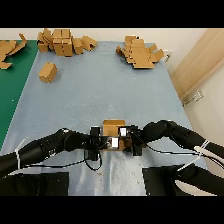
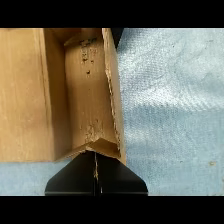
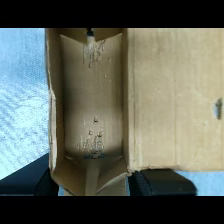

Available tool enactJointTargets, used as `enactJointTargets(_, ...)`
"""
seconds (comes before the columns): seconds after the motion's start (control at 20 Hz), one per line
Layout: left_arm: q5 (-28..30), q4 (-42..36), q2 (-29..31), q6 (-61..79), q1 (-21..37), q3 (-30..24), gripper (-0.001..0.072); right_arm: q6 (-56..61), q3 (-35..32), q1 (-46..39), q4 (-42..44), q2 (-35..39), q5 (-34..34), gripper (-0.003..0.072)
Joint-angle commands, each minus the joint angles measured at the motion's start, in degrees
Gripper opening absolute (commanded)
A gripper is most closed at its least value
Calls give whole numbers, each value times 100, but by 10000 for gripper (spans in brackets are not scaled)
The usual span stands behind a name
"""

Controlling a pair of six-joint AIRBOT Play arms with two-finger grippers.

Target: Fold the box.

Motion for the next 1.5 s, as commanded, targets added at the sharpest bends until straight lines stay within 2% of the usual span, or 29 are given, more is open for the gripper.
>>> enactJointTargets(0.0, 44, -251, -2, -22, -17, 4, 11, 0, -2, 0, 2, -2, 2, 507)
enactJointTargets(0.95, 59, -516, -205, -63, -17, 7, 13, 0, -2, 0, 0, -2, 2, 507)
enactJointTargets(1.0, 57, -520, -205, -63, -17, 7, 128, 2, -2, 0, 0, -2, 2, 506)
enactJointTargets(1.05, 59, -577, -205, -66, -17, 7, 408, 0, -2, 0, -2, -2, 2, 506)
enactJointTargets(1.1, 68, -673, -205, -63, -15, 7, 459, 0, -2, 0, 0, -2, 2, 506)
enactJointTargets(1.45, 122, -691, -208, -63, -15, 7, 459, 0, -2, 0, 0, -2, 2, 506)
